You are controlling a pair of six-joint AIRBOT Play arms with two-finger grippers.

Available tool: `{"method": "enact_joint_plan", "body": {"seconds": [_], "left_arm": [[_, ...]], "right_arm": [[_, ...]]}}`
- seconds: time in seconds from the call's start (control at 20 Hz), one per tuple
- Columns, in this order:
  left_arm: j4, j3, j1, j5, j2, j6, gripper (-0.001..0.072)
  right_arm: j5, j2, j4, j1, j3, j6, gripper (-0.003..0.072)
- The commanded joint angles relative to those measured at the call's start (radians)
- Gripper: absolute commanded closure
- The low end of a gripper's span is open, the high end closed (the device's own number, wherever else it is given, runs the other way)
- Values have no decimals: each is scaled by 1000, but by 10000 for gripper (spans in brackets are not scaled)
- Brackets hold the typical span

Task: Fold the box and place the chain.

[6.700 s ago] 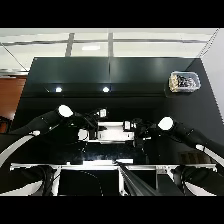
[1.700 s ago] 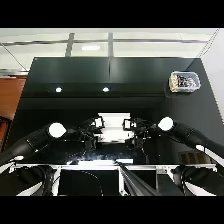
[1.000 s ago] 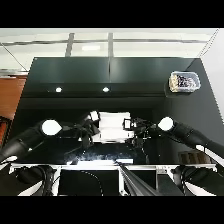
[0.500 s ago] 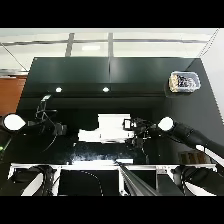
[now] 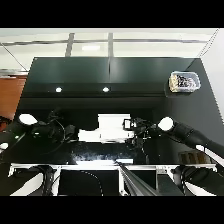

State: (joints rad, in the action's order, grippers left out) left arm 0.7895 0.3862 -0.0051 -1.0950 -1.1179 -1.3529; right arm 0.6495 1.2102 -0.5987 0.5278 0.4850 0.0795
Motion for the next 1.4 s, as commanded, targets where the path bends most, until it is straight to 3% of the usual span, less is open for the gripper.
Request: {"method": "enact_joint_plan", "body": {"seconds": [0.0, 0.2, 0.25, 0.3, 0.35, 0.45, 0.55, 0.8, 0.9, 1.1, 1.2, 1.35], "left_arm": [[-163, -1, -68, 39, -129, 102, 681], [-323, 12, -129, 44, -142, 294, 675], [-322, 21, -133, 45, -140, 302, 597], [-322, 29, -132, 45, -138, 303, 471], [-318, 40, -132, 42, -135, 303, 418], [-290, 64, -132, 43, -115, 303, 392], [-265, 86, -130, 42, -93, 302, 251], [-265, 99, -132, 10, -90, 302, 237], [-281, 101, -132, -10, -89, 303, 24], [-274, 136, -196, -18, -89, 306, 12], [-255, 174, -291, 37, -89, 272, 14], [-104, 244, -419, 129, -90, 68, 16]], "right_arm": [[0, 0, 0, 0, 0, 0, 207], [0, 0, 0, 0, 0, 0, 207], [0, 0, 0, 0, -1, -1, 208], [0, 0, 0, 0, -1, -1, 207], [0, 0, 0, 0, -1, 0, 207], [0, 0, 0, 0, 0, 0, 207], [0, 0, 0, 0, 0, 0, 207], [0, 0, 0, 0, -1, 0, 208], [0, 0, 0, 0, -1, -1, 208], [0, 0, 0, 0, -1, -1, 208], [0, 0, 0, 0, -1, -1, 207], [0, 0, 0, 0, -1, -1, 207]]}}
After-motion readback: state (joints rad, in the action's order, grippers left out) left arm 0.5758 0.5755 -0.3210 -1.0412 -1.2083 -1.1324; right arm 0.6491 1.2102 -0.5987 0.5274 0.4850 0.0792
